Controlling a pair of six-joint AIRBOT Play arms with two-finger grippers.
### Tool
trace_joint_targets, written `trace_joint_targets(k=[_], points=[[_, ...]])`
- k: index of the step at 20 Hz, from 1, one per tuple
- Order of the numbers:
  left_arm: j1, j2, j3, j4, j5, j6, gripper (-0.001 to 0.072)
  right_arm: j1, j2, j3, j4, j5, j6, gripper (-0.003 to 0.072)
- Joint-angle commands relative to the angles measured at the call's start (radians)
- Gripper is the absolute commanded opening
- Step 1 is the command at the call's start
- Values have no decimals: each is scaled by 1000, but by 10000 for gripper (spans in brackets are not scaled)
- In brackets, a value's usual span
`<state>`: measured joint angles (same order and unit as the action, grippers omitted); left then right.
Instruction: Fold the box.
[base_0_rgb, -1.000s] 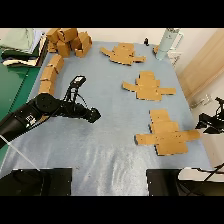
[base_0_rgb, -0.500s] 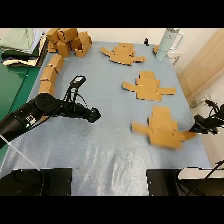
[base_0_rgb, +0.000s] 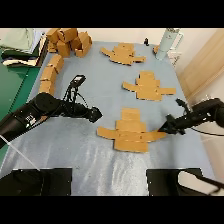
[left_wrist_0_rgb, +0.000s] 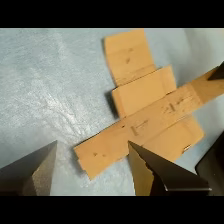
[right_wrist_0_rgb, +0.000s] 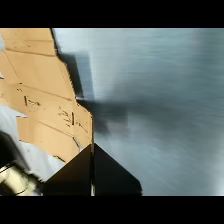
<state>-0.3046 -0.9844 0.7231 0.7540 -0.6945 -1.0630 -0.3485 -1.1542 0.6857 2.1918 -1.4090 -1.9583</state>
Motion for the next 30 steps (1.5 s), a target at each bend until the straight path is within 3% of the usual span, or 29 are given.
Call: trace_joint_targets(k=[1, 2, 4, 5, 12, 13, 17, 19, 20, 21, 22, 24, 25, 26, 30], points=[[1, -1, 1, 23, -40, 0, 720, 245, 210, -124, 21, 271, 61, 6], [1, -1, 1, 32, -58, 0, 720, 287, 241, -125, 10, 294, 82, 27], [1, -1, 1, 31, -89, -1, 720, 330, 254, -125, 1, 292, 120, 361], [1, -1, 1, 31, -106, -2, 720, 332, 239, -125, -2, 274, 139, 364], [8, -1, 1, 31, -238, -12, 720, 332, 61, -124, -36, 227, 144, 330], [18, -1, 1, 32, -246, -26, 720, 332, 44, -124, -37, 228, 138, 303], [43, -1, 1, 22, -231, -29, 720, 332, 34, -124, 58, 229, -11, 22], [43, -1, 1, 8, -233, -31, 720, 338, 37, -124, 76, 235, -63, 4], [48, -3, 1, 20, -222, -61, 661, 354, 49, -126, 75, 248, -85, 4], [59, -10, 3, 36, -214, -72, 546, 382, 69, -130, 74, 267, -107, 4], [79, -26, 11, 39, -216, -72, 541, 422, 101, -138, 67, 304, -112, 4], [126, -86, 50, 31, -237, -70, 554, 509, 177, -163, 68, 415, -106, 4], [141, -128, 77, 29, -251, -58, 593, 557, 214, -175, 64, 460, -99, 3], [153, -175, 107, 27, -266, -52, 715, 599, 240, -185, 62, 486, -85, 4], [163, -360, 196, -47, -306, 25, 713, 724, 270, -206, 54, 520, -31, 4]])
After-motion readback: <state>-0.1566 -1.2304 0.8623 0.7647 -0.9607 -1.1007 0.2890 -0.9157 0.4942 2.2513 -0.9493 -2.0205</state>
